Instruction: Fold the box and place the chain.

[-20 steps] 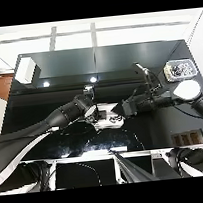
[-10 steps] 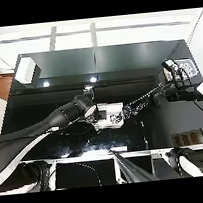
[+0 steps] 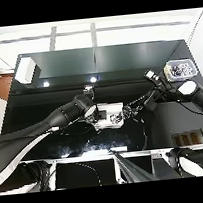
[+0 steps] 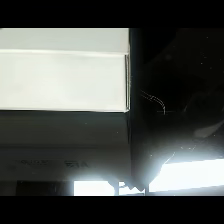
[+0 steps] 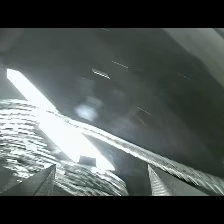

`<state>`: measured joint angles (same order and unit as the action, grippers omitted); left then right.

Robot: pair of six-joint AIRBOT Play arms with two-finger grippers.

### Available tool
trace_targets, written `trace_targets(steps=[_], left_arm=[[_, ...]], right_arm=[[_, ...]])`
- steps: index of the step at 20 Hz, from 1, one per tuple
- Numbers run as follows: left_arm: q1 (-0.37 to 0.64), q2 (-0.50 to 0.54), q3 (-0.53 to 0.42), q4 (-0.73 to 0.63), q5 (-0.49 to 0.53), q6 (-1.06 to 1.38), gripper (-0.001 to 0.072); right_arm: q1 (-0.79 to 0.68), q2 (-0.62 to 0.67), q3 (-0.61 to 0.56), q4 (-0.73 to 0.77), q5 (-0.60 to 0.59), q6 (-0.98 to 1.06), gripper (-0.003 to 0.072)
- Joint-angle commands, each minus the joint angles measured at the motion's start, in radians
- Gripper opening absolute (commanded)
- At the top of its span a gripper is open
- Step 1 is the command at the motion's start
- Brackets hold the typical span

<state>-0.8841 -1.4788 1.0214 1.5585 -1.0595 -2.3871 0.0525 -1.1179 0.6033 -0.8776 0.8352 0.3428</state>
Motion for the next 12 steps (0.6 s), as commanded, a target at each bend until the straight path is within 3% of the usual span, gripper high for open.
trace_targets(steps=[1, 4, 12], left_arm=[[0.001, -0.001, -0.001, 0.001, 0.002, 0.000, 0.0036], [0.001, -0.001, -0.001, 0.001, 0.002, 0.000, 0.0036], [0.001, -0.001, -0.001, 0.001, 0.003, 0.000, 0.0036]], right_arm=[[0.006, -0.029, -0.002, 0.165, 0.083, -0.281, 0.0707], [0.006, -0.034, -0.012, 0.161, 0.142, -0.447, 0.0706], [0.006, -0.059, -0.081, 0.122, 0.100, -0.576, 0.0706]])
